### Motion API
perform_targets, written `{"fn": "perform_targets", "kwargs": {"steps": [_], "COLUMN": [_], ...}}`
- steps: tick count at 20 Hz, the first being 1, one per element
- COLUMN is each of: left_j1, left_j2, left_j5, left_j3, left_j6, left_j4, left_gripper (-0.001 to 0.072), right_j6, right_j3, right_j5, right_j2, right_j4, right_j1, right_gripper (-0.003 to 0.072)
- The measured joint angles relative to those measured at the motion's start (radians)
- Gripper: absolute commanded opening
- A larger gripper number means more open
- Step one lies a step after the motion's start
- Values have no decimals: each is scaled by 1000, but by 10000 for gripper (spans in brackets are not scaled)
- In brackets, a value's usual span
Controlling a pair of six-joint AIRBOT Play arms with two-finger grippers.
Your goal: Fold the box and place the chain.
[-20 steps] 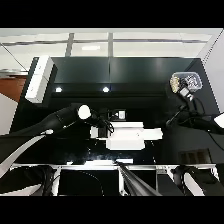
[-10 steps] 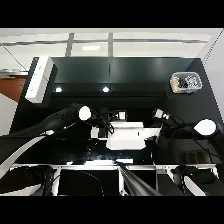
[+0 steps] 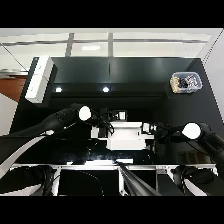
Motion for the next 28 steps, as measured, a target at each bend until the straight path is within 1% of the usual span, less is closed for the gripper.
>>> {"fn": "perform_targets", "kwargs": {"steps": [15, 22, 28], "left_j1": [0, 0, 0], "left_j2": [0, 0, 0], "left_j5": [-1, -2, -3], "left_j3": [0, 0, 0], "left_j6": [0, 0, 0], "left_j4": [0, 0, 0], "left_gripper": [31, 32, 32], "right_j6": [-5, -26, -48], "right_j3": [0, 0, -3], "right_j5": [13, 19, -25], "right_j2": [-3, -17, -29], "right_j4": [-68, -2, 24], "right_j1": [9, 13, 53], "right_gripper": [713, 712, 707]}}
